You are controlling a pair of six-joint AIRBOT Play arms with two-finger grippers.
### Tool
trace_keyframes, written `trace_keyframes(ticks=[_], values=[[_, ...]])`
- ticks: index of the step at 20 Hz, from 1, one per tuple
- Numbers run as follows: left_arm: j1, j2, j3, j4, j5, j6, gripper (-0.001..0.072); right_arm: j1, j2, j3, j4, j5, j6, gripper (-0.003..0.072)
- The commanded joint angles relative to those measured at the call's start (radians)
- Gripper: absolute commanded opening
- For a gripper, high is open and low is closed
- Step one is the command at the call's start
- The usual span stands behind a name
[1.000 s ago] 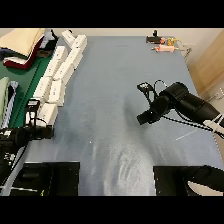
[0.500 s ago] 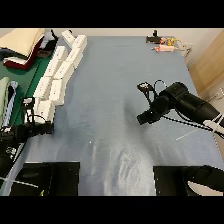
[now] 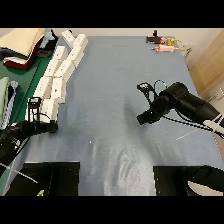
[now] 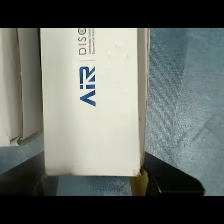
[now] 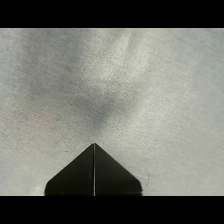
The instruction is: Fold the box.
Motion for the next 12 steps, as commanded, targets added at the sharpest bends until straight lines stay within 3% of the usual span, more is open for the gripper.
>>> trace_keyframes(ticks=[1, 12], values=[[0.002, -0.027, 0.001, -0.012, 0.035, 0.016, 0.0411, 0.000, 0.000, 0.001, 0.000, 0.000, 0.000, 0.0002], [0.001, -0.027, 0.001, -0.013, 0.140, 0.015, 0.0411, 0.000, 0.000, 0.001, 0.000, 0.000, 0.000, 0.0002]])
